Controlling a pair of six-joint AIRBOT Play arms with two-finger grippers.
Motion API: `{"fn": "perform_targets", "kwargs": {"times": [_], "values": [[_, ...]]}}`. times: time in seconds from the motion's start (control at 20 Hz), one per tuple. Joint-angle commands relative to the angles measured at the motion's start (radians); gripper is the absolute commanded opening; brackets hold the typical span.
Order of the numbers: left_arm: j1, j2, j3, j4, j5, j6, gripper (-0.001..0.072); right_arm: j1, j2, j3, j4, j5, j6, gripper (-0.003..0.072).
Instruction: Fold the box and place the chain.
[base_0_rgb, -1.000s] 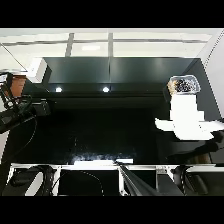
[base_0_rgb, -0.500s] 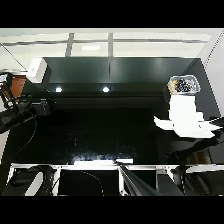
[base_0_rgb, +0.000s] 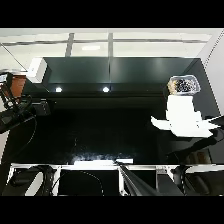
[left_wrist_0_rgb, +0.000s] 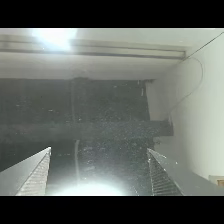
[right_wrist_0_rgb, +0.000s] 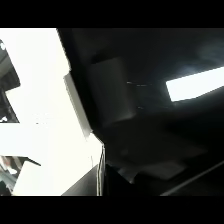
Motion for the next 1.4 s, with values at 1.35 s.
{"fn": "perform_targets", "kwargs": {"times": [1.35], "values": [[-0.254, -0.154, 0.0, -0.235, -0.048, 0.005, 0.069, 1.044, 1.1, -1.053, 0.612, -0.883, -0.155, 0.0041]]}}
